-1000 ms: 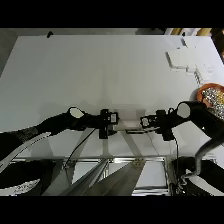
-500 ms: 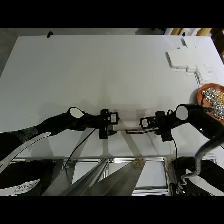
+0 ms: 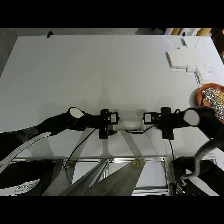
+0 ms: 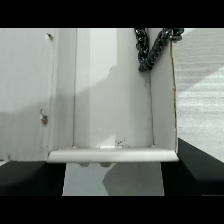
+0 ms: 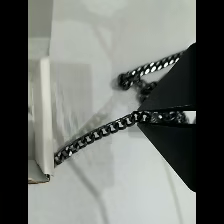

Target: Fold the box and place the chain.

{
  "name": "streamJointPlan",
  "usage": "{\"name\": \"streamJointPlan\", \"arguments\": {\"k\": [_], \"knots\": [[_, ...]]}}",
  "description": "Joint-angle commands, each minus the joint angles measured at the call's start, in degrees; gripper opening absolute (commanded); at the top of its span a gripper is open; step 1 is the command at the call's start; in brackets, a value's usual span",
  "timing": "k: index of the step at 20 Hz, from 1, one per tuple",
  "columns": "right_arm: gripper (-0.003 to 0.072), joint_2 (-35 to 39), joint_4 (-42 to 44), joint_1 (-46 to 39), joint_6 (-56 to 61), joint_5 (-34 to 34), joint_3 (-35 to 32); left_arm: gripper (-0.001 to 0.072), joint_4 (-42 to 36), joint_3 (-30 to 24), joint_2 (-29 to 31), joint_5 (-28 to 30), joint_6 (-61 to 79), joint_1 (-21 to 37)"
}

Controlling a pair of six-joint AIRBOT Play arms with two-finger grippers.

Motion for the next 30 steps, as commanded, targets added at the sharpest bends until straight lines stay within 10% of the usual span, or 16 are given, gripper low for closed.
{"name": "streamJointPlan", "arguments": {"k": [1,13,24,27,30], "knots": [[0.0018,10.25,6.8,-0.02,12.39,0.35,0.0,0.0205,0.0,0.0,0.04,0.02,0.0,0.02],[0.0018,13.77,43.95,0.5,13.99,-11.72,-0.02,0.0205,0.0,0.02,0.04,0.02,0.0,0.02],[0.0019,-0.31,35.78,14.34,18.75,-18.6,-0.02,0.0205,0.0,0.0,0.04,0.02,0.0,0.02],[0.0282,-1.49,31.43,13.99,19.61,-17.03,0.28,0.0205,0.0,0.0,0.04,0.02,0.0,0.02],[0.0275,1.73,28.41,9.4,19.58,-6.82,3.74,0.0205,0.0,0.0,0.04,0.02,0.0,0.02]]}}
